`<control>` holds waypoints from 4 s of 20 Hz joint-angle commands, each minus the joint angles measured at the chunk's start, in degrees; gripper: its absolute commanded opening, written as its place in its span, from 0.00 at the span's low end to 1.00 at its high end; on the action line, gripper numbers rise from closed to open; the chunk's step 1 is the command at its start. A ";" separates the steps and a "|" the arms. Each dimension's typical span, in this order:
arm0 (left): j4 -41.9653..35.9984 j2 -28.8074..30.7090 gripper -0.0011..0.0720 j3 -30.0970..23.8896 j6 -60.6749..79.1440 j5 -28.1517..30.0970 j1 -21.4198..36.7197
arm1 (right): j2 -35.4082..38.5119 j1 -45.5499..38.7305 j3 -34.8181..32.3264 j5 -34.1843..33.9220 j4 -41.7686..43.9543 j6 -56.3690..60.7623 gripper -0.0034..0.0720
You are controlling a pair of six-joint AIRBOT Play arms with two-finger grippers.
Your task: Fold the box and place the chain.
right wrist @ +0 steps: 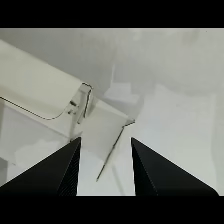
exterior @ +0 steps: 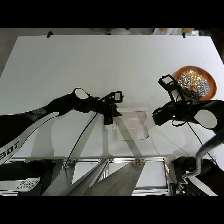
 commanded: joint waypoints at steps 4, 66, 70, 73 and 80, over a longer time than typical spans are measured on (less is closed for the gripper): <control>0.15 -0.48 0.03 0.02 -0.07 0.42 -0.02 | 0.02 0.04 0.04 0.31 0.00 -1.27 0.49; 0.13 -0.48 0.03 0.02 -0.09 -0.48 -0.13 | 0.81 -7.34 -17.40 -9.33 33.31 -81.57 0.91; 0.13 -0.48 0.03 0.02 -0.07 -0.46 -0.13 | 0.85 -7.34 -17.55 3.26 28.92 -80.17 0.74; 0.13 -0.48 0.03 0.02 -0.07 -0.48 -0.13 | 0.87 -7.32 -19.50 3.06 28.76 -75.97 0.73; 0.13 -0.48 0.03 0.02 -0.09 -0.48 -0.15 | 9.99 -4.87 -21.77 -5.31 27.47 -76.74 0.79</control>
